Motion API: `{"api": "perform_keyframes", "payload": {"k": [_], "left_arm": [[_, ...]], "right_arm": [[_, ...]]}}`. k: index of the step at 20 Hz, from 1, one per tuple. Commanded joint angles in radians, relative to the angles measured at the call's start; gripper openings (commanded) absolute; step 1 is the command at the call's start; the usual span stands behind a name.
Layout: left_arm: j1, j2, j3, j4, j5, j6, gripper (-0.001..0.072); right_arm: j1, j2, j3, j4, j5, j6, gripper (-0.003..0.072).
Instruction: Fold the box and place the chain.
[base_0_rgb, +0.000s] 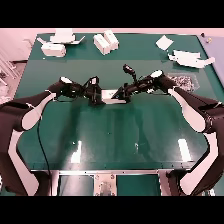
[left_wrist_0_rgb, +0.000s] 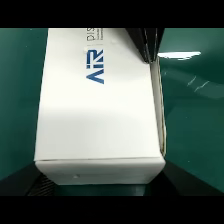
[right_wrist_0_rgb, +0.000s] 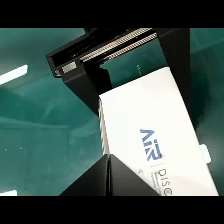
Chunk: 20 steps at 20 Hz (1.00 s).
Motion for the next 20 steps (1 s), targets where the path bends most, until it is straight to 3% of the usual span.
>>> {"api": "perform_keyframes", "payload": {"k": [1,10,17,20], "left_arm": [[0.000,0.001,0.000,-0.001,0.003,0.002,0.0517],[0.001,0.001,0.000,-0.001,0.003,0.002,0.0517],[0.000,0.001,0.000,-0.001,0.003,0.002,0.0517],[0.000,0.001,0.000,-0.001,0.002,0.002,0.0517]], "right_arm": [[0.001,-0.002,-0.018,-0.011,-0.035,-0.012,0.0016],[-0.002,0.014,-0.013,-0.014,-0.029,0.000,0.0014],[-0.010,0.207,0.006,0.045,-0.029,-0.024,0.0015],[-0.020,0.283,0.014,0.043,-0.035,0.066,0.0014]]}}
